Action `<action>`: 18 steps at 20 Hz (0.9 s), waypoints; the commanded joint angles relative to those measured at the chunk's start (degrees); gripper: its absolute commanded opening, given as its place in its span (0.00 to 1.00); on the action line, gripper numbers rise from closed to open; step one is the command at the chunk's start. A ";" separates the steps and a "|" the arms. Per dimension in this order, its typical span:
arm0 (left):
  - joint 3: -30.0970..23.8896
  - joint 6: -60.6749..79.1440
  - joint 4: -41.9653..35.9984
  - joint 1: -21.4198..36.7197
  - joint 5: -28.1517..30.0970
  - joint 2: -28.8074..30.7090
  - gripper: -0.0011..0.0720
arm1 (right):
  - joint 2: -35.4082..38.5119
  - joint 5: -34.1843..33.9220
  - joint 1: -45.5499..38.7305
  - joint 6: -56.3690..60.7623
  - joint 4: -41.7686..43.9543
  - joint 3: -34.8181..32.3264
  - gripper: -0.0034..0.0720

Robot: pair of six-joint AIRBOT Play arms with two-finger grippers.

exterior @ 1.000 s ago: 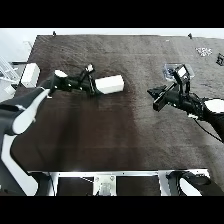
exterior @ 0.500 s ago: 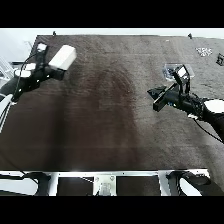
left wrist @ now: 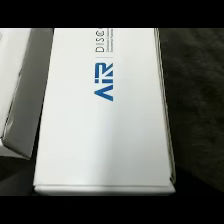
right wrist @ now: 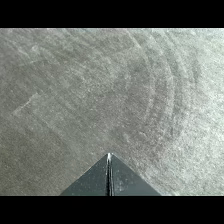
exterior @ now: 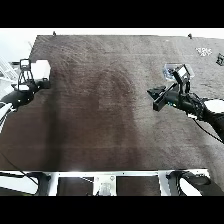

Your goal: Fold the box and place the chain.

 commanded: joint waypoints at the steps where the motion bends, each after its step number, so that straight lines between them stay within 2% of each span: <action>1: 0.20 -1.33 0.15 0.61 2.95 -1.05 0.04 | -0.07 0.04 0.07 0.00 1.25 -0.02 0.06; 4: 2.99 0.09 0.37 2.43 -4.72 -2.75 0.04 | -0.09 0.04 0.07 0.00 1.99 -0.02 0.06; 6: 5.27 0.15 0.81 3.93 -7.72 -4.17 0.04 | -0.09 0.04 0.07 0.00 1.99 -0.02 0.06; 7: 6.21 1.40 0.90 4.02 -8.02 -4.76 0.04 | -0.09 0.04 0.07 0.00 1.99 -0.02 0.06; 9: 8.46 7.87 1.62 4.02 -13.03 -6.16 0.04 | -0.09 0.04 0.07 0.00 1.99 -0.02 0.06; 17: 10.03 6.95 -0.13 4.02 -11.80 -8.00 0.04 | -0.11 0.02 0.07 0.00 1.99 -0.02 0.06; 18: 10.05 6.95 -0.11 4.02 -11.85 -8.09 0.07 | -0.11 0.02 0.07 0.00 1.99 -0.02 0.06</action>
